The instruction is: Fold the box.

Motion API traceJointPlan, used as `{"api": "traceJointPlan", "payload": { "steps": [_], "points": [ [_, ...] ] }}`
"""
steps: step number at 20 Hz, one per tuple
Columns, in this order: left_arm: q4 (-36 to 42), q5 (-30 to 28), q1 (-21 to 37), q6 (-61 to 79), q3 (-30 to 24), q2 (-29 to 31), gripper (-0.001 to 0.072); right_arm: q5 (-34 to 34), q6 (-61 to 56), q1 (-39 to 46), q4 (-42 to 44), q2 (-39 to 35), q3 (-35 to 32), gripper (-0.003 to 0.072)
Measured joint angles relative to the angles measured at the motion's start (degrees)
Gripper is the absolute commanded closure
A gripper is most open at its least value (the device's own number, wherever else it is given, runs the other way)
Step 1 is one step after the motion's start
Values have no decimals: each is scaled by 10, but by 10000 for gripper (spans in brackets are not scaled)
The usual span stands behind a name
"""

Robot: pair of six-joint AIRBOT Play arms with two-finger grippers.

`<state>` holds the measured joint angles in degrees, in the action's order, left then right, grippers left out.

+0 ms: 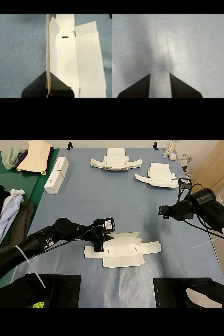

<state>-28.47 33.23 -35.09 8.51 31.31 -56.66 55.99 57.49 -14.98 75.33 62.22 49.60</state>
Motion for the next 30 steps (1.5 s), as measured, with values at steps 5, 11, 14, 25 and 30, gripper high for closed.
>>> {"api": "traceJointPlan", "payload": {
  "steps": [5,11,14,25,30],
  "points": [
    [1,-26,-4,7,0,6,695,0,0,0,14,5,0,317],
    [-2,-55,-5,68,34,10,700,0,0,0,23,7,0,320],
    [-13,-83,-19,113,33,12,701,-1,-1,0,28,7,0,403],
    [44,-175,-79,130,-56,40,699,-7,-1,0,41,7,0,403],
    [58,-181,-81,129,-71,20,696,-15,-1,0,50,7,0,403]
  ]
}}
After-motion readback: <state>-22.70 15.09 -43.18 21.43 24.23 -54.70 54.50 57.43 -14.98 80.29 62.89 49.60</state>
